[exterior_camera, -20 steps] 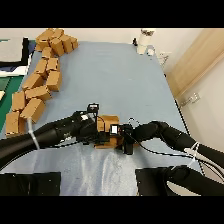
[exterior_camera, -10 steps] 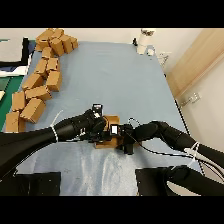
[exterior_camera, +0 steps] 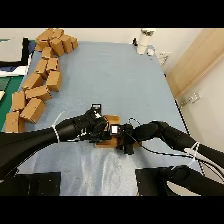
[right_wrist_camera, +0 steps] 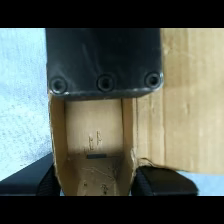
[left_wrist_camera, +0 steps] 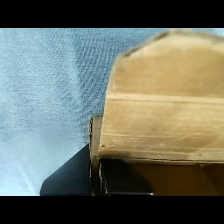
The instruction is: Fold the box.
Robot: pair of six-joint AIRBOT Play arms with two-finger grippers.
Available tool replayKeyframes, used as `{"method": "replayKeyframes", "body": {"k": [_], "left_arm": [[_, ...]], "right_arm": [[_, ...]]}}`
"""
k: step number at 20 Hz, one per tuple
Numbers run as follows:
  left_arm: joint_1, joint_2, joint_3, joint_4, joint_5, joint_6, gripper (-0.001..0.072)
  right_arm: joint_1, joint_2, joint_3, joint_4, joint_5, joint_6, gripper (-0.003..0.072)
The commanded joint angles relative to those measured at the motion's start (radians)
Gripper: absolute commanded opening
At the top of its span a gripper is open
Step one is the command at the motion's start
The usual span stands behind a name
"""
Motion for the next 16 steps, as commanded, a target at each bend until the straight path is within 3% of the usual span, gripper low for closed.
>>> {"method": "replayKeyframes", "body": {"k": [1,2,7,13,16], "left_arm": [[-0.002,0.002,0.001,-0.061,-0.032,0.015,0.0247],[-0.001,0.002,0.001,-0.075,-0.037,0.006,0.0468],[0.016,0.002,0.033,-0.097,-0.082,0.001,0.048],[0.125,0.002,0.123,-0.153,-0.319,0.083,0.048],[0.189,0.002,0.156,-0.219,-0.383,0.17,0.048]], "right_arm": [[0.0,0.0,0.001,0.002,0.001,0.0,0.0511],[0.0,0.0,0.001,0.002,0.001,0.0,0.051],[0.0,0.0,0.001,0.002,0.001,0.0,0.051],[0.0,0.0,0.001,0.002,0.001,0.0,0.051],[0.0,0.0,0.001,0.002,0.001,0.0,0.0511]]}}
